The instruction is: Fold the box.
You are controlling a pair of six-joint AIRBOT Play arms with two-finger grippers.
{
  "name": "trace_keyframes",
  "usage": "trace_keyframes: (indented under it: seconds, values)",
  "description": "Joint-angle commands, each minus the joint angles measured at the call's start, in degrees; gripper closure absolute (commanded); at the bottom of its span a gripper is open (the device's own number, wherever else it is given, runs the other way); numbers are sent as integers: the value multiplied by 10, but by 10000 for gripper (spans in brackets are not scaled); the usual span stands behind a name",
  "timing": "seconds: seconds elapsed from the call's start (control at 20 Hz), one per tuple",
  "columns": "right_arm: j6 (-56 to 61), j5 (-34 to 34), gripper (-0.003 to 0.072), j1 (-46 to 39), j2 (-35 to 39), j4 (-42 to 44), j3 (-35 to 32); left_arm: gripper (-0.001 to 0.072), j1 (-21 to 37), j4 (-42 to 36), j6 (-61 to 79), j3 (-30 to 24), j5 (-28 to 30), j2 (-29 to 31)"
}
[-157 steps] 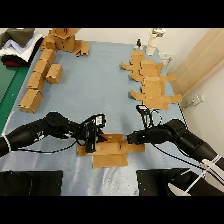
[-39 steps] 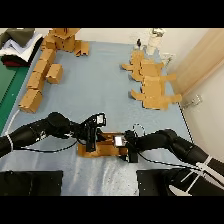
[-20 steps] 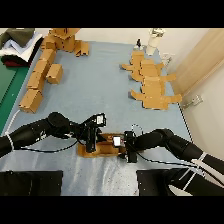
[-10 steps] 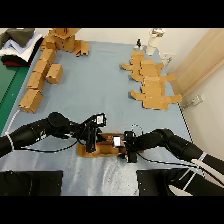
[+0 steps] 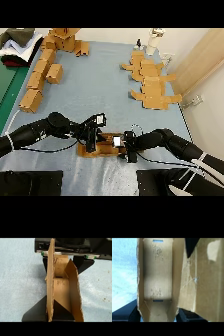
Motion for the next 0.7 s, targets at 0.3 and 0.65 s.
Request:
trace_keyframes:
  seconds: [0.3,0.65]
  values:
    - [0,0,161,1,0,0,0,697,0,-3,0,0,0,0]
    - [0,0,161,1,0,0,0,327,1,-2,-22,0,17,3]
